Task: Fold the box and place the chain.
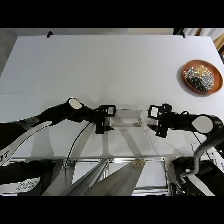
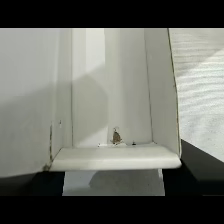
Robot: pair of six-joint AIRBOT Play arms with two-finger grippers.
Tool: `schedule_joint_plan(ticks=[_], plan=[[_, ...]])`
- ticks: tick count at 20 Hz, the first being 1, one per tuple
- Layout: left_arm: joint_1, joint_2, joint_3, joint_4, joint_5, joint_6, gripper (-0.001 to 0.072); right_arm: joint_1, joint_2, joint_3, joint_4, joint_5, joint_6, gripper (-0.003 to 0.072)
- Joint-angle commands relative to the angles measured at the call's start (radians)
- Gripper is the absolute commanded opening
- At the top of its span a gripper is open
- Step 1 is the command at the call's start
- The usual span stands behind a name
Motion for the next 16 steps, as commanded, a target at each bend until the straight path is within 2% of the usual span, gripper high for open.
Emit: schedule_joint_plan(ticks=[1,3,7,10,13,16], plan=[[0.000,0.000,-0.001,0.000,0.000,0.000,0.0253,0.000,0.073,0.001,0.306,0.006,0.023,0.0335],[0.000,0.000,-0.001,0.000,0.000,0.000,0.0253,0.003,0.048,0.001,0.461,0.004,0.015,0.0012],[0.000,0.000,-0.001,0.000,0.001,0.000,0.0253,0.073,-0.082,0.001,0.516,-0.087,-0.017,0.0010],[0.000,0.000,-0.001,0.000,0.000,0.000,0.0253,0.126,-0.192,0.001,0.537,-0.306,0.008,0.0010],[0.000,0.000,-0.001,0.000,0.000,0.000,0.0253,0.126,-0.221,0.001,0.591,-0.500,0.116,0.0010],[0.000,0.000,-0.001,0.000,0.001,0.000,0.0253,0.126,-0.237,0.001,0.578,-0.526,0.169,0.0009]])
